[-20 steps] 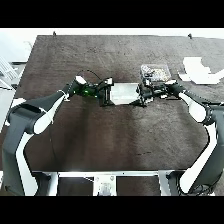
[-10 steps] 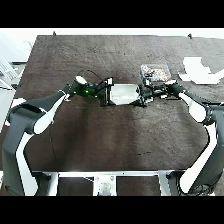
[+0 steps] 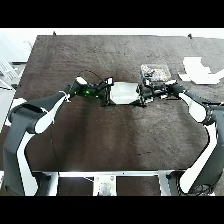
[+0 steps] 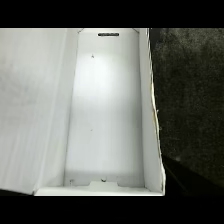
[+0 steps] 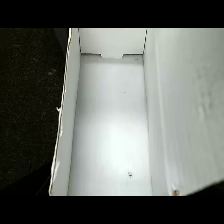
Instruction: Fold the box and place the chain.
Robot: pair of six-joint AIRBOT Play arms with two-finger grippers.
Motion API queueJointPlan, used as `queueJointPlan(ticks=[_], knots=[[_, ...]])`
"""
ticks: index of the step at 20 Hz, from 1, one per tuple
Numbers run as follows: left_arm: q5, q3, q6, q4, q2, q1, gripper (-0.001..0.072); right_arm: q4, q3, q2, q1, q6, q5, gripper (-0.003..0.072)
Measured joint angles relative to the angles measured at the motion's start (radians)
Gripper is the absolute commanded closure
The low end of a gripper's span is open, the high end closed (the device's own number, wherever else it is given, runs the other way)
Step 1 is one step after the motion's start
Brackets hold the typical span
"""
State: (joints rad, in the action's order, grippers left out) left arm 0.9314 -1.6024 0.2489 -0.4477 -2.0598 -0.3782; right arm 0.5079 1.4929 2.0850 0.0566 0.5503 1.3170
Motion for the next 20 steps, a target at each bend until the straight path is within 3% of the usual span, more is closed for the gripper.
queueJointPlan(ticks=[10, 13, 15, 20], knots=[[-0.004, 0.000, 0.000, 0.000, -0.005, 0.000, 0.0057, 0.000, 0.000, 0.000, 0.000, 0.001, 0.000, 0.0167], [-0.003, 0.000, 0.004, 0.000, -0.005, 0.000, 0.0170, 0.000, 0.000, 0.000, 0.000, 0.001, 0.000, 0.0167], [-0.003, 0.000, 0.007, 0.000, -0.005, 0.000, 0.0293, 0.000, 0.000, 0.000, 0.000, 0.001, 0.000, 0.0167], [-0.002, 0.000, 0.010, 0.000, -0.005, 0.000, 0.0298, 0.000, 0.000, 0.000, 0.000, 0.001, 0.000, 0.0167]])
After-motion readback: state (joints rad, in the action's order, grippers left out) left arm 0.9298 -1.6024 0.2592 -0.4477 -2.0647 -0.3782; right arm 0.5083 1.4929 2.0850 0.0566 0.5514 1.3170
